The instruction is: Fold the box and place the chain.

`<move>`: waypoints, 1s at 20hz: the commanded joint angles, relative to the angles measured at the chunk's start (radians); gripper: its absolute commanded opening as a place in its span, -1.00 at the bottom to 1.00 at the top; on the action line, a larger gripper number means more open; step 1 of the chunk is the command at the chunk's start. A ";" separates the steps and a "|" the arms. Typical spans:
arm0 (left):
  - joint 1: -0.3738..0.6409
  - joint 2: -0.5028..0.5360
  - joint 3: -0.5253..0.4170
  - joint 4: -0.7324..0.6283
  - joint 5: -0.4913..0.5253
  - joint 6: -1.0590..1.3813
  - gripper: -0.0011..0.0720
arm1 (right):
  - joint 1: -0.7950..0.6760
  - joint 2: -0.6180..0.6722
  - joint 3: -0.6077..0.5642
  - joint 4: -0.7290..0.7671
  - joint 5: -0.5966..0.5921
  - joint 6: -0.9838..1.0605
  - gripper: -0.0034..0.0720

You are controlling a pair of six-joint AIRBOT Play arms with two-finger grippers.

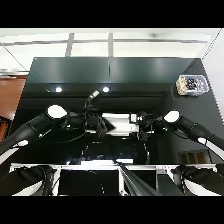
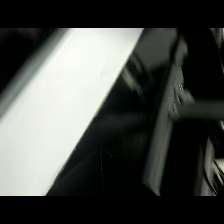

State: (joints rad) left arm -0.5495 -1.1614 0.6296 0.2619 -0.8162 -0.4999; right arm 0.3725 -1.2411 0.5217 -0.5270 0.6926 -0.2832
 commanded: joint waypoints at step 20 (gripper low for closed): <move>0.091 -0.225 0.307 0.466 -0.058 -0.183 -0.91 | 0.000 0.000 -0.001 0.000 0.000 0.004 -0.42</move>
